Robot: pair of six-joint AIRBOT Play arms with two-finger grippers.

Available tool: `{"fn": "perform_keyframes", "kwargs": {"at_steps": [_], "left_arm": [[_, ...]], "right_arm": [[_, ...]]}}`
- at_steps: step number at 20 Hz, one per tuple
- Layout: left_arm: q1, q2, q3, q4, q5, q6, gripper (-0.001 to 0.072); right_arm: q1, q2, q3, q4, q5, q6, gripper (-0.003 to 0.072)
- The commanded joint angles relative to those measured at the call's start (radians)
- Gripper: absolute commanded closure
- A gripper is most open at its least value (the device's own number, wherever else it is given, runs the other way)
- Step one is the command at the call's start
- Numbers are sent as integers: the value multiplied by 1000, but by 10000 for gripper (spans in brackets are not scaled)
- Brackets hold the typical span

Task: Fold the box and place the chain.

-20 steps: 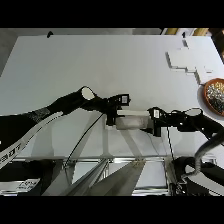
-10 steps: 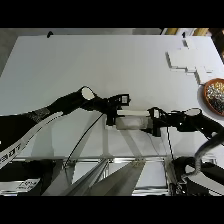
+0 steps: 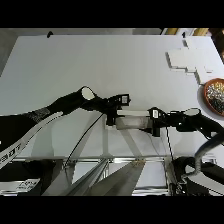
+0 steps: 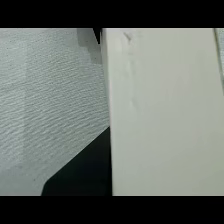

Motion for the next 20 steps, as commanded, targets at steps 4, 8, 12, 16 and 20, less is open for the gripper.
{"fn": "perform_keyframes", "kwargs": {"at_steps": [4,8,12,16,20], "left_arm": [[0,0,0,0,0,0,702],[0,0,0,0,0,0,702],[0,0,0,0,0,0,702],[0,0,0,0,0,0,702],[0,0,0,0,0,0,702]], "right_arm": [[2,-16,0,-9,-5,0,236],[1,-18,0,-9,-8,1,264],[2,-18,0,-9,-12,0,269],[2,-18,0,-9,-7,0,273],[2,-18,0,-9,-5,0,273]]}}
